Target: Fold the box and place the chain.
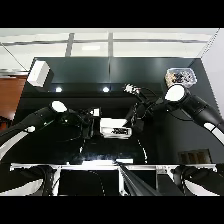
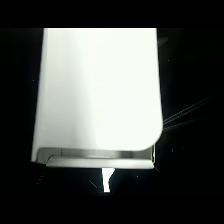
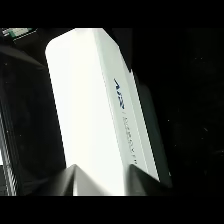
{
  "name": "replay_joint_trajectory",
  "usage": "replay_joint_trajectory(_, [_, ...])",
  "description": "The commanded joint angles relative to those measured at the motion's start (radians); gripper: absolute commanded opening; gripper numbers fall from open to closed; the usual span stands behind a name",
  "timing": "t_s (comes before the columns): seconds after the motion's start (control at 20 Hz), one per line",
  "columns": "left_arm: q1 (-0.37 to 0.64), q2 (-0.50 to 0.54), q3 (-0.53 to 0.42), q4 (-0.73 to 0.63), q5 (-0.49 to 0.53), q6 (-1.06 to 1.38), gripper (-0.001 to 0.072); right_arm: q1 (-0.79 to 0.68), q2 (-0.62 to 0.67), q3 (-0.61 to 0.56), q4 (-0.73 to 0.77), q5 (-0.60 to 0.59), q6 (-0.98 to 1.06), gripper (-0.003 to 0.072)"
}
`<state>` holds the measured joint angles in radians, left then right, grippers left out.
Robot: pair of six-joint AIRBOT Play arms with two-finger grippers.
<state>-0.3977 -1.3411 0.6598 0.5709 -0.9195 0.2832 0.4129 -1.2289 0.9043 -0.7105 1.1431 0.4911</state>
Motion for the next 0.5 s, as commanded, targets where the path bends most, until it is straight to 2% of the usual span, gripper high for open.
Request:
replay_joint_trajectory(0.0, [0.000,-0.001,0.001,0.000,-0.001,0.000,0.0484,0.001,0.000,0.000,0.002,0.016,0.006,0.0242])
replay_joint_trajectory(0.3, [0.000,-0.001,0.001,0.000,-0.001,0.000,0.0484,0.002,0.000,-0.036,-0.001,0.008,0.006,0.0241])
replay_joint_trajectory(0.45, [0.000,-0.001,0.001,0.000,-0.001,0.000,0.0484,0.002,0.000,-0.050,-0.004,-0.031,0.005,0.0242])
